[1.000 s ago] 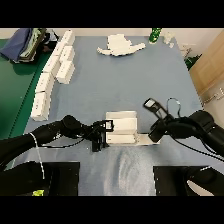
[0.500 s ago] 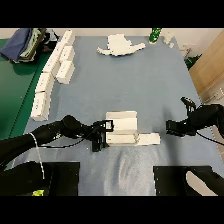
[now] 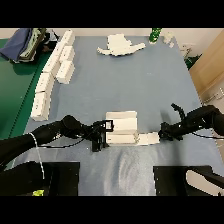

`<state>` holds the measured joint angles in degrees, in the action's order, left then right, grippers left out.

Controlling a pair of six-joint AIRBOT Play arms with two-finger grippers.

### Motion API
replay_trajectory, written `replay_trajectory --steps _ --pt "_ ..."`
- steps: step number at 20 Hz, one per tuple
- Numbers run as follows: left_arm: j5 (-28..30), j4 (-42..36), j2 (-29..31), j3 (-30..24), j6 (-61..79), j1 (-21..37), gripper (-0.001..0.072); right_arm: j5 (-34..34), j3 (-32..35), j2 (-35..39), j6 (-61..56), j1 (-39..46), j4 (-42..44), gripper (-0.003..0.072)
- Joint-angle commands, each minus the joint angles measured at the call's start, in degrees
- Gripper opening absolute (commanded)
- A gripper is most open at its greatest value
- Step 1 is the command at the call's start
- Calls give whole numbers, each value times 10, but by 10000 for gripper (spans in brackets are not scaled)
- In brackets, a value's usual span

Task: Fold the box.

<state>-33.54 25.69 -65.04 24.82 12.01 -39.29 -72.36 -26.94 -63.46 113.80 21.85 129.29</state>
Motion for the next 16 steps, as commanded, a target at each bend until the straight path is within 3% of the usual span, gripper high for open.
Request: replay_trajectory --steps 1,7,12,16 --pt "0 0 0 0 0 0 458 -8 21 -6 41 2 66 0" --pt "0 0 0 0 0 0 458 14 32 -6 42 -5 77 2" --pt "0 0 0 0 0 0 458 76 44 -6 41 -60 75 2" --pt "0 0 0 0 0 0 459 73 44 -5 41 -93 80 2"
